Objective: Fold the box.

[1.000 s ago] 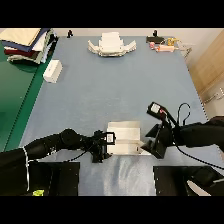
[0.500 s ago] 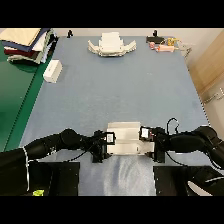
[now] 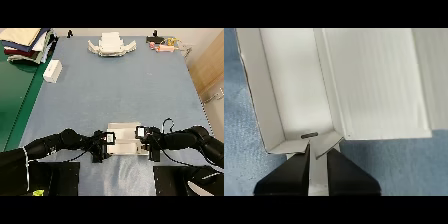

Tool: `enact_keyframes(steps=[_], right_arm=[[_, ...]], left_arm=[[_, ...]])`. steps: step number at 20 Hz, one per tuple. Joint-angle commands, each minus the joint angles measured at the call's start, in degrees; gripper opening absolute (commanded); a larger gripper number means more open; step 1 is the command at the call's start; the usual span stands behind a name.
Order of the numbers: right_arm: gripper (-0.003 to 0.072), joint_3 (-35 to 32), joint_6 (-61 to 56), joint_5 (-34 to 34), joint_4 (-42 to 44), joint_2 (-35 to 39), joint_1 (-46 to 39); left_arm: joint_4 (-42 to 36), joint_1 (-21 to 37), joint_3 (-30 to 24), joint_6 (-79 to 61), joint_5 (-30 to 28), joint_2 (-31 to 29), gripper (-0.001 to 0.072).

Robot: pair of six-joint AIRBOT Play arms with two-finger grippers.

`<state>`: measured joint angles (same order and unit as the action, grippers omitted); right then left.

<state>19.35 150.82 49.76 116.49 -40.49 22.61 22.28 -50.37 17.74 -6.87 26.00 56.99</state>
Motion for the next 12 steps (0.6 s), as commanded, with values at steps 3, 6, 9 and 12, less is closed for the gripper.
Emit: enact_keyframes(steps=[3,6,9,12], right_arm=[[0.0151,-0.02,0.37,-0.44,2.99,-0.26,0.04],[0.0151,-0.02,0.39,-1.68,4.26,-0.26,0.35],[0.0151,-0.02,1.20,-3.67,4.57,-0.37,3.41],[0.0168,-0.02,1.31,-5.60,4.42,-2.14,4.66]], left_arm=[[0.00,0.04,-0.02,0.00,-0.02,0.02,0.0513],[0.00,0.04,0.00,0.00,0.00,0.02,0.0513],[0.00,0.04,0.00,0.00,0.00,0.02,0.0513],[0.00,0.02,0.00,0.00,0.00,0.02,0.0512]])
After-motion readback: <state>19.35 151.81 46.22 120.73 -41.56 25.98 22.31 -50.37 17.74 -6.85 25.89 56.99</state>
